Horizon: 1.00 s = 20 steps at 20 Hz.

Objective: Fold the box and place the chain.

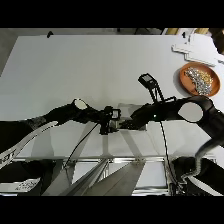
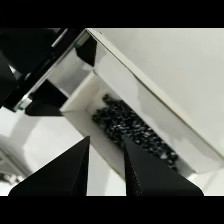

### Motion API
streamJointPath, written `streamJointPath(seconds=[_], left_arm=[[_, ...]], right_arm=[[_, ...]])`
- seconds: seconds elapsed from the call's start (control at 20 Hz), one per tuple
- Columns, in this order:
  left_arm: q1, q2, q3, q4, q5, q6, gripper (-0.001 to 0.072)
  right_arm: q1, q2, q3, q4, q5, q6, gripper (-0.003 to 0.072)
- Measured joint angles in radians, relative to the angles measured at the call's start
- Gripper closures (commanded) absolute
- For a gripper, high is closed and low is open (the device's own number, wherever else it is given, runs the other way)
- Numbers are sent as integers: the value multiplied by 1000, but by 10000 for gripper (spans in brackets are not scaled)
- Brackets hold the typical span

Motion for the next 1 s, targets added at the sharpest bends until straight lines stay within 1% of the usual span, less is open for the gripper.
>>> streamJointPath(seconds=[0.1, 0.15, 0.25, 0.35, 0.4, 0.5, 0.6, 0.8, 0.85, 0.9, 1.0], left_arm=[[0, 0, 0, 0, 0, 0, 501], [0, 0, 0, 0, 0, 0, 501], [0, 0, 0, 0, 0, 0, 501], [0, 0, 0, 0, 0, 0, 501], [0, 0, 0, 0, 0, 0, 501], [0, 0, 0, 0, 0, 0, 501], [0, 0, 0, 0, 0, 0, 501], [0, 0, 0, 0, 0, 0, 501], [0, 0, 0, 0, 0, 0, 501], [0, 0, 0, 0, 0, 0, 501], [0, 0, 0, 0, 0, 0, 501]], right_arm=[[-40, -2, 61, -59, 58, -23, 589], [-78, 0, 96, -84, 96, -29, 639], [-172, 2, 143, -127, 160, -40, 644], [-273, -6, 164, -155, 205, -44, 644], [-317, -16, 168, -169, 218, -47, 641], [-378, -45, 165, -184, 220, -47, 585], [-406, -89, 150, -195, 202, -47, 476], [-399, -206, 120, -204, 153, -47, 476], [-390, -239, 116, -204, 142, -47, 467], [-382, -268, 114, -205, 133, -47, 440], [-370, -336, 109, -206, 119, -47, 438]])
